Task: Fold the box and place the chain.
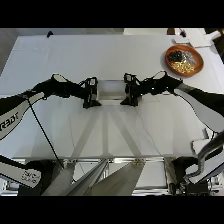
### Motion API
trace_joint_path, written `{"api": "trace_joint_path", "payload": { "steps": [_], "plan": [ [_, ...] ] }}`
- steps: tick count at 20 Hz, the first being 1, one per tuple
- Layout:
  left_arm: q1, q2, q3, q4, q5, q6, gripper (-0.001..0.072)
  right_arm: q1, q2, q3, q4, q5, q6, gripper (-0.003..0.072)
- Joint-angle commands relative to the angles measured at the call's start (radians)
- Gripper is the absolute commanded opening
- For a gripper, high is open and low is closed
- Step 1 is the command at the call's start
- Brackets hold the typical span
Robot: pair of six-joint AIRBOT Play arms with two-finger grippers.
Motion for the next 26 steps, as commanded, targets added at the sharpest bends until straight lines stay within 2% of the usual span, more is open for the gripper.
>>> {"api": "trace_joint_path", "payload": {
  "steps": [1,4,6,9,12,17,19,20,23,26],
  "plan": [
    [0.000,0.000,0.001,0.000,0.000,0.000,0.0396,0.001,0.000,0.000,0.004,0.011,0.000,0.0519],
    [0.000,0.000,0.001,0.000,0.000,0.000,0.0396,0.001,0.000,0.000,0.005,0.027,0.002,0.0526],
    [0.000,0.000,0.001,0.000,0.000,0.000,0.0396,0.001,0.001,0.000,0.005,0.025,0.008,0.0707],
    [0.000,0.000,0.001,0.000,0.000,0.000,0.0396,-0.002,0.023,0.000,-0.033,0.020,0.008,0.0702],
    [0.000,0.000,0.001,0.000,0.001,0.000,0.0396,-0.012,0.091,0.000,-0.182,0.017,0.014,0.0696],
    [0.000,0.000,0.001,0.000,0.000,0.000,0.0396,-0.048,0.214,0.000,-0.340,0.022,0.216,0.0682],
    [0.000,0.000,0.001,0.000,0.000,0.000,0.0396,-0.050,0.262,0.000,-0.358,0.060,0.298,0.0585],
    [0.000,0.000,0.001,0.000,0.000,0.000,0.0396,-0.048,0.286,0.000,-0.356,0.092,0.320,0.0487],
    [0.000,0.000,0.001,0.000,0.000,0.000,0.0396,-0.043,0.346,0.000,-0.341,0.193,0.325,0.0004],
    [0.000,0.000,0.001,0.000,0.001,0.000,0.0396,-0.043,0.359,0.000,-0.163,0.164,0.391,0.0011]
  ]
}}
